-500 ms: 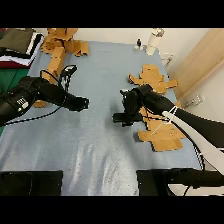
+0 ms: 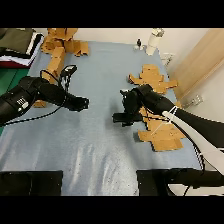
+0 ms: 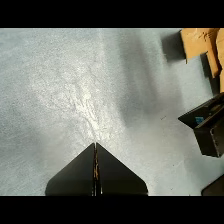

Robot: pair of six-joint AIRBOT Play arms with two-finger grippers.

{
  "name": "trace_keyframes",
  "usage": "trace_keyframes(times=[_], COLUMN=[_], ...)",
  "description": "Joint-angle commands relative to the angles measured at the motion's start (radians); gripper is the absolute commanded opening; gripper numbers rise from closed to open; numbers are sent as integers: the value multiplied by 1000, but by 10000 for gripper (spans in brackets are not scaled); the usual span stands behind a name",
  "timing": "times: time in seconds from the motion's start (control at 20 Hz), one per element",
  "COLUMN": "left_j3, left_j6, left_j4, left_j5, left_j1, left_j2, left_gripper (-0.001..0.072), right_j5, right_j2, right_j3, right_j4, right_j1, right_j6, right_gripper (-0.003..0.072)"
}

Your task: Fold the box.

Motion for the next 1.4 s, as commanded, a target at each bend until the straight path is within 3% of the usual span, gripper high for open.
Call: trace_keyframes(times=[0.0,0.15,0.3,0.4,0.5,0.55,0.75,1.05,1.3,1.35], left_j3=[1,1,1,1,1,1,1,1,1,1], left_j6=[0,0,0,2,3,3,3,3,2,1], left_j4=[0,0,0,5,8,8,8,4,4,4], left_j5=[0,0,-18,-62,-79,-85,-84,-84,-88,-88], left_j1=[1,0,0,1,1,1,1,0,0,0], left_j2=[-1,-1,-1,-1,-1,-2,-2,-2,-2,-2], left_gripper=[13,13,13,13,13,13,13,13,13,13], right_j5=[56,67,-141,-327,-430,-444,-412,-265,-163,-142], right_j2=[-2,-2,-2,0,2,4,10,6,-17,-28], right_j3=[0,5,80,110,109,109,105,48,48,49], right_j4=[2,-2,-349,-584,-757,-769,-624,-478,23,68], right_j1=[-1,-3,-84,-197,-348,-433,-735,-1027,-1280,-1312], right_j6=[1,-15,-18,-19,-44,-44,-114,-389,-703,-721], right_gripper=[0,1,23,408,423,423,422,448,448,448])
